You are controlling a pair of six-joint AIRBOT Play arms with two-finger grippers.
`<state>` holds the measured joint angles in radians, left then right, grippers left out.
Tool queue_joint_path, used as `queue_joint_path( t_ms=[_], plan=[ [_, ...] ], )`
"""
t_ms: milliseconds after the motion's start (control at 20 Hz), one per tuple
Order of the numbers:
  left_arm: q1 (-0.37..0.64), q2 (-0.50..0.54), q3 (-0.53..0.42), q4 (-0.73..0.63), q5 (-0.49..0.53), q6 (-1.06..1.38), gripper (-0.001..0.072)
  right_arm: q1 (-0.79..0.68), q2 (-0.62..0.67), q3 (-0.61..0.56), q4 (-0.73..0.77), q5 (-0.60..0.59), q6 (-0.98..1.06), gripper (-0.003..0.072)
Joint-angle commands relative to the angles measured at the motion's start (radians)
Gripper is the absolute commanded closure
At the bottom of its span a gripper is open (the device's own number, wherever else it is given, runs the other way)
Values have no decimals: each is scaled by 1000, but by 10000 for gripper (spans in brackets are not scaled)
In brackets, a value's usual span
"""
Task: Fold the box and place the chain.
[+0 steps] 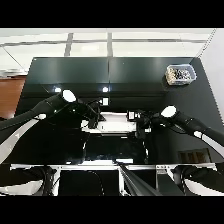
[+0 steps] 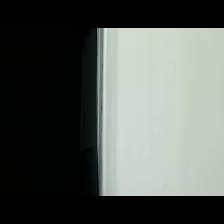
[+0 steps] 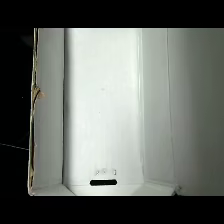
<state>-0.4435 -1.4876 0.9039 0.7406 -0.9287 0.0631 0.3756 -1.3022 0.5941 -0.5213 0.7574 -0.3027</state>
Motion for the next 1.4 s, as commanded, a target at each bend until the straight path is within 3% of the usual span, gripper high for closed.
queue_joint_path(
  t_ms=[0,1200,1250,1300,1350],
  plan=[
    [0,0,5,26,-8,-21,681,0,-2,0,5,-10,7,-21],
    [0,0,5,26,-7,-21,681,32,-12,7,-40,-58,64,-15],
    [0,0,5,26,-7,-21,681,32,-12,7,-40,-58,64,102],
    [0,0,5,26,-6,-19,681,32,-12,7,-40,-58,64,151],
    [0,0,5,26,-3,-18,681,32,-12,7,-40,-58,64,151]
  ],
)
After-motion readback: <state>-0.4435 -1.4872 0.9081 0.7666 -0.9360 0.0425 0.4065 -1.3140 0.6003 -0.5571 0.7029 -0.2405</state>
